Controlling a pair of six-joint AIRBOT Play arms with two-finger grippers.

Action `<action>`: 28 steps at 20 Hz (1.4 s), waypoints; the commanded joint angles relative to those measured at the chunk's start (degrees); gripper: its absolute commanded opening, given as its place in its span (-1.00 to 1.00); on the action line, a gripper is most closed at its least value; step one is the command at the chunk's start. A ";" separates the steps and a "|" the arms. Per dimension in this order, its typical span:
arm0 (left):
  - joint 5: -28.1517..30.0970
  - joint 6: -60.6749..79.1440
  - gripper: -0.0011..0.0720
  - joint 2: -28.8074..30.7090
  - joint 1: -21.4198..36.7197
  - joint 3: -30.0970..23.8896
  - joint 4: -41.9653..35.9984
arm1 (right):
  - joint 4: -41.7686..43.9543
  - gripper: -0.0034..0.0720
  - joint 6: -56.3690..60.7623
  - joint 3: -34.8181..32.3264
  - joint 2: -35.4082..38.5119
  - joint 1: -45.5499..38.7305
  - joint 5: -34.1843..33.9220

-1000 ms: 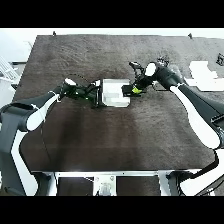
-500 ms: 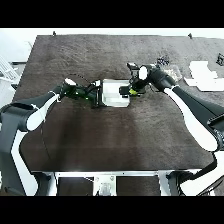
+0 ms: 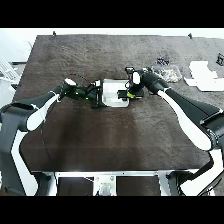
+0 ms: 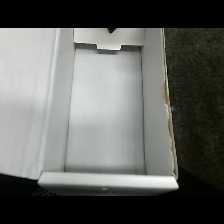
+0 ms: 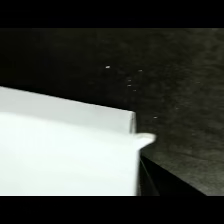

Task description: Fold the box and place the chain.

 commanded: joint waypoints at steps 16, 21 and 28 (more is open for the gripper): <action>0.04 0.00 -0.32 0.04 0.02 0.00 0.02 | -5.57 -0.26 12.31 0.74 -0.39 1.09 0.00; 0.02 0.00 -0.32 0.04 0.02 0.00 0.02 | -6.67 -0.26 14.64 0.76 -1.88 1.81 -0.02; 0.04 0.00 -0.32 0.04 0.02 0.00 0.02 | -9.64 -0.60 17.68 1.14 -1.92 2.78 0.04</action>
